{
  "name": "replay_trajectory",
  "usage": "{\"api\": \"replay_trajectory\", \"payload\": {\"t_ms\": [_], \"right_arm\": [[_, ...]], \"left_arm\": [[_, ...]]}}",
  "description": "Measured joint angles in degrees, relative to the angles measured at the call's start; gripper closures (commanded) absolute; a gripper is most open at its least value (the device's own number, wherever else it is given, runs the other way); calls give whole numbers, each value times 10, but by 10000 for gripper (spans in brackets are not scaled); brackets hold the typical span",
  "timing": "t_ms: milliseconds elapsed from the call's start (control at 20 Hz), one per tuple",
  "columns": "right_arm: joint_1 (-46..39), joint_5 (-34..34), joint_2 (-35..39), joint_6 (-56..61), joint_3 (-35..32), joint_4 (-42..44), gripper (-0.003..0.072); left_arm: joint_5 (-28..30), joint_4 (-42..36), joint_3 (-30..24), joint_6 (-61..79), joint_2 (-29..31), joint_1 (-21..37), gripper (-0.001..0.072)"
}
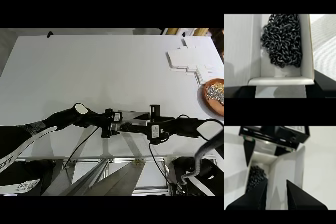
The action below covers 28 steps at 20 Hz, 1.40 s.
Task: Fold the box and place the chain.
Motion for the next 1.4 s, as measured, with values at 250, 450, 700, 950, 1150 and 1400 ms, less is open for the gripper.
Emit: {"api": "replay_trajectory", "payload": {"t_ms": [250, 450, 700, 950, 1150, 1400], "right_arm": [[-126, 105, -5, 36, 35, -134, 498], [-151, 116, -52, 45, 42, -184, 498], [-150, 103, -152, 15, 43, -211, 509], [-150, 68, -240, -38, 43, -216, 509], [-150, 46, -278, -65, 43, -205, 518], [-150, 26, -313, -75, 44, -196, 668]], "left_arm": [[0, 0, 0, 0, 0, 0, 457], [0, 0, 0, 0, 0, 0, 457], [0, 0, 0, 0, 0, 0, 457], [0, 0, 0, 0, 0, 0, 457], [0, 0, 0, 0, 0, 0, 457], [0, 0, 0, 0, 0, 0, 457]]}}
